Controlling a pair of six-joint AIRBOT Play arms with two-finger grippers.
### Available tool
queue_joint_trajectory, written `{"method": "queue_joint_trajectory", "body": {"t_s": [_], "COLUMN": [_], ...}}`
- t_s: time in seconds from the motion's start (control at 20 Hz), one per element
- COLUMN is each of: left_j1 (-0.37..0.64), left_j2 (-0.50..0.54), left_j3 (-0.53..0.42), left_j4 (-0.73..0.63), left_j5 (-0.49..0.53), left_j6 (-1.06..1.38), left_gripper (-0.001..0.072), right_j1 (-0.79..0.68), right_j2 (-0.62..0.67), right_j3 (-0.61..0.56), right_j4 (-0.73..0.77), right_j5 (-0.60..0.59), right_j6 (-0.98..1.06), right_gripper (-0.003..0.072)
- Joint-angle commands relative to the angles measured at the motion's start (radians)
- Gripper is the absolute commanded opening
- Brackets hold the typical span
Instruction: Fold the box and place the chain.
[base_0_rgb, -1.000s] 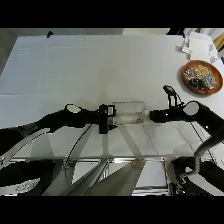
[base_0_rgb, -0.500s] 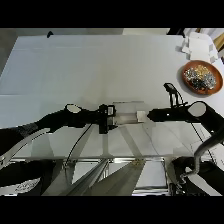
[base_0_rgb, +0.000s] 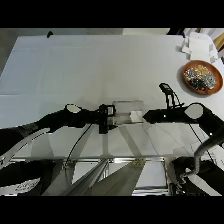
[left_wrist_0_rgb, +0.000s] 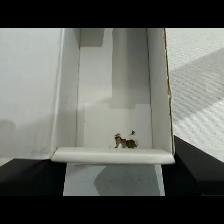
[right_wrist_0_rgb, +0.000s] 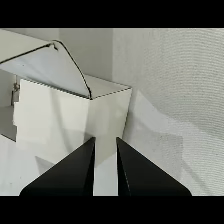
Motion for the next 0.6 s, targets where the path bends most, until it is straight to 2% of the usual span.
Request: {"method": "queue_joint_trajectory", "body": {"t_s": [0.0,0.55], "left_j1": [0.0,0.0], "left_j2": [0.001,0.001], "left_j3": [0.001,0.001], "left_j4": [0.0,0.0], "left_j5": [0.0,0.0], "left_j6": [0.002,0.002], "left_gripper": [0.0135,0.0135], "right_j1": [0.006,0.005], "right_j2": [0.001,0.001], "right_j3": [0.0,0.009], "right_j4": [-0.008,-0.073], "right_j5": [-0.001,0.004], "right_j6": [0.001,0.033], "right_gripper": [0.0157,0.0155]}}
